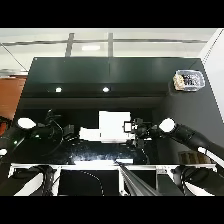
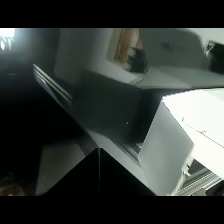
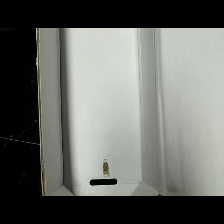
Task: Fold the box and place the chain.
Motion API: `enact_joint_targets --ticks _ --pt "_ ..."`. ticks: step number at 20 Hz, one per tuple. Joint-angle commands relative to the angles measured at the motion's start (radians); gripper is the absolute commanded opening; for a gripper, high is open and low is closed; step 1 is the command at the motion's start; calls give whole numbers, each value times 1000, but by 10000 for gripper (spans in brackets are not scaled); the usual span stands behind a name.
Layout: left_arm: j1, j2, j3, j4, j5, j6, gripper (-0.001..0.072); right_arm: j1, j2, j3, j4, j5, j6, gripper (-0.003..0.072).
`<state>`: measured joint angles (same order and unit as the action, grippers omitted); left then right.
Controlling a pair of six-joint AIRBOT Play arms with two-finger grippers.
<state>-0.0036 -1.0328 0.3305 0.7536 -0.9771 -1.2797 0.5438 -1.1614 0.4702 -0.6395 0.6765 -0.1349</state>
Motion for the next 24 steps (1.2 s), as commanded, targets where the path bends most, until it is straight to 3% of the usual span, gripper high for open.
enact_joint_targets --ticks 1,4,10,11,13,14,16,18,21,24 --pt "-95 -84 0 -100 60 56 29 1 0 0 0 0 0 238" --pt "-147 -117 27 -166 61 126 29 1 0 0 0 0 0 238" --pt "-159 -113 107 -117 7 177 36 1 0 0 0 0 0 238" --pt "-159 -113 123 -113 -23 179 136 1 0 0 0 0 0 238" --pt "-159 -111 160 -113 -103 225 446 1 0 0 0 0 0 238" --pt "-159 -109 177 -111 -126 226 564 1 0 0 0 0 0 238" --pt "-160 -109 209 -112 -153 225 584 1 0 0 0 0 0 238" --pt "-169 -109 229 -113 -158 225 704 1 0 0 0 0 0 238" --pt "-224 -109 234 -112 -141 205 705 1 0 0 0 0 0 238" --pt "-312 -109 234 -91 -56 128 704 1 0 0 0 0 0 238"
